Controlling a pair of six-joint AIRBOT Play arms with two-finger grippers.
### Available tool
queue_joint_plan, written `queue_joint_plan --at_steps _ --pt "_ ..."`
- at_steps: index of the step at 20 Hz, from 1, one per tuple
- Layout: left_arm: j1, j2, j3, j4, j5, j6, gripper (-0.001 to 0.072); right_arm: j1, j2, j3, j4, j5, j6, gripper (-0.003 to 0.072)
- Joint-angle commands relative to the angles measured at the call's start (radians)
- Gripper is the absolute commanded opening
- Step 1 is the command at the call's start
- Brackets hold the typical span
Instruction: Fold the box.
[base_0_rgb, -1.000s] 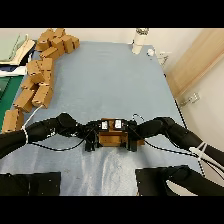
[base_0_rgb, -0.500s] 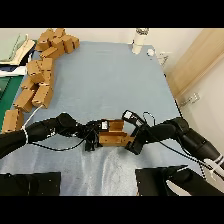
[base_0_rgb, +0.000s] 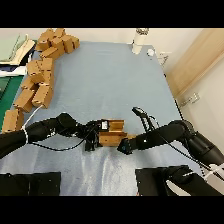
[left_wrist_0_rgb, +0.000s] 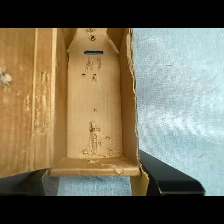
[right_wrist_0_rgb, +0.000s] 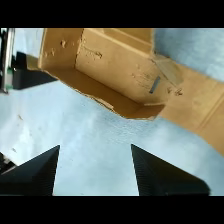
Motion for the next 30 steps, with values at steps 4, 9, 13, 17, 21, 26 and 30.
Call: queue_joint_plan --at_steps 4,9,13,17,21,26,30 --pt "0.001 0.0 0.0 0.0 0.0 0.0 0.0449 0.001 0.001 0.001 0.071 0.177 0.303 0.0478" --pt "0.001 0.0 0.0 0.0 0.0 0.0 0.0449 0.0 -0.151 0.131 0.097 0.335 0.165 0.0006" --pt "0.001 0.0 0.0 0.0 0.0 0.0 0.045 0.001 -0.409 0.26 0.055 0.332 0.041 0.0006" --pt "0.001 0.0 0.0 0.0 0.0 0.0 0.045 0.007 -0.548 0.275 0.054 0.295 -0.027 0.0006" --pt "0.001 0.0 0.0 0.0 0.0 0.0 0.0449 0.022 -0.57 0.275 0.047 0.293 -0.072 0.0006" --pt "0.001 0.0 0.0 0.0 0.0 0.0 0.0449 0.022 -0.57 0.274 0.046 0.295 -0.095 0.0006" --pt "0.001 0.0 0.0 0.0 0.0 0.0 0.045 0.017 -0.56 0.282 0.035 0.291 -0.121 0.0005"
